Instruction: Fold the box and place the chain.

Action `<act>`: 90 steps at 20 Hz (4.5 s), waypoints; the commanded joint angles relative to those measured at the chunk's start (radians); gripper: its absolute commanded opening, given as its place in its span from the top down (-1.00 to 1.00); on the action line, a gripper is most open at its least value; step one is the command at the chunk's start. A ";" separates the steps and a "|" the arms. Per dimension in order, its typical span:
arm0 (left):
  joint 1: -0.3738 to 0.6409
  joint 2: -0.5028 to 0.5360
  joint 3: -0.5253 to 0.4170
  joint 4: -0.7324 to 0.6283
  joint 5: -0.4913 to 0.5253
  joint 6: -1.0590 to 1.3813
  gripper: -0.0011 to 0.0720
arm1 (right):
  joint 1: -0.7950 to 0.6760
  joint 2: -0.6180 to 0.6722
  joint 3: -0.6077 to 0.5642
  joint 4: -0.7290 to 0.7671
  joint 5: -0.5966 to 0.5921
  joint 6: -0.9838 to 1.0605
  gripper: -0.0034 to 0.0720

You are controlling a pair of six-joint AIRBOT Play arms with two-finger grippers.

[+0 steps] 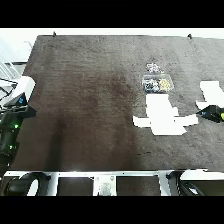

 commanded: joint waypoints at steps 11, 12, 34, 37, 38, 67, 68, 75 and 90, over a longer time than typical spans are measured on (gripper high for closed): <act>0.000 0.000 0.000 0.000 0.000 0.000 0.91 | 0.083 -0.116 -0.053 -0.005 0.043 -0.097 -0.22; 0.000 0.000 0.000 0.000 0.000 0.000 0.91 | 0.083 -0.117 -0.064 0.007 0.040 -0.112 0.02; 0.000 0.000 0.000 0.000 -0.005 0.000 0.91 | 0.695 0.123 -0.469 0.685 -0.290 -0.192 0.87; 0.000 0.000 0.000 0.000 -0.004 0.000 0.91 | 0.862 0.123 -0.469 0.777 -0.433 -0.191 0.87; 0.000 0.000 0.000 0.000 -0.004 0.000 0.91 | 0.913 0.124 -0.469 0.793 -0.478 -0.191 0.87; 0.000 0.000 0.002 0.012 -0.202 0.084 -0.63 | 1.037 0.105 -0.442 0.780 -0.761 -0.251 0.87; 0.000 -0.001 0.005 0.017 -0.226 0.100 -0.63 | 1.037 0.105 -0.442 0.784 -0.761 -0.248 0.87; 0.000 -0.360 0.186 0.084 -0.431 0.105 -0.63 | 1.063 0.105 -0.444 0.802 -0.797 -0.209 0.88; 0.000 -1.318 1.139 0.618 -1.149 -0.459 -0.63 | 1.074 0.105 -0.444 0.802 -0.792 -0.209 0.87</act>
